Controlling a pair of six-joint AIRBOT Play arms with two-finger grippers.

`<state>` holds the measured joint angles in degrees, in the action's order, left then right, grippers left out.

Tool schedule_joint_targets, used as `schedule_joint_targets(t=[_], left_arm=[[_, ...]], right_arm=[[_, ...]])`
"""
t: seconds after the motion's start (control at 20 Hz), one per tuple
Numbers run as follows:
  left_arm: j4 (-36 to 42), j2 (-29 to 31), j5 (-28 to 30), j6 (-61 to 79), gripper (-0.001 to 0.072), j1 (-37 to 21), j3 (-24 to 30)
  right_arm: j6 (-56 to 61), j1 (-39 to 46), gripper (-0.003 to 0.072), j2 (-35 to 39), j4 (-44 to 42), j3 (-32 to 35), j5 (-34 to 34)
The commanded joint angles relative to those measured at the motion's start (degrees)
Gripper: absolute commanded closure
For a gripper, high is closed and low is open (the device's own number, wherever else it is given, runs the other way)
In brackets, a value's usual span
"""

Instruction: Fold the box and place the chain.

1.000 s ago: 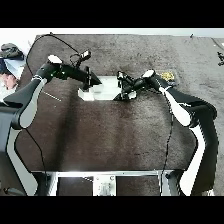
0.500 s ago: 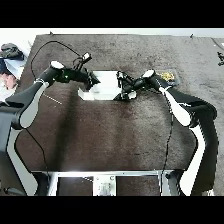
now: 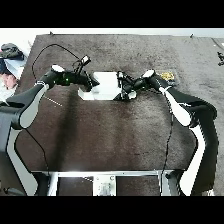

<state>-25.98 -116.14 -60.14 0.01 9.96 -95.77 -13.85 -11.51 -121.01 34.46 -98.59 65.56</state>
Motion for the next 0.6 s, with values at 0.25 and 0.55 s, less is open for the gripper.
schedule_joint_targets(t=[0.25,0.55], left_arm=[[0.42,0.07,0.15,0.02,0.0698,-0.07,0.09],[4.02,4.02,-1.86,3.02,0.07,-1.44,-0.17]], right_arm=[[0.0,-0.02,0.0214,-0.04,0.02,-0.04,0.0],[0.0,-0.02,0.0214,-0.04,0.02,-0.04,0.0]])
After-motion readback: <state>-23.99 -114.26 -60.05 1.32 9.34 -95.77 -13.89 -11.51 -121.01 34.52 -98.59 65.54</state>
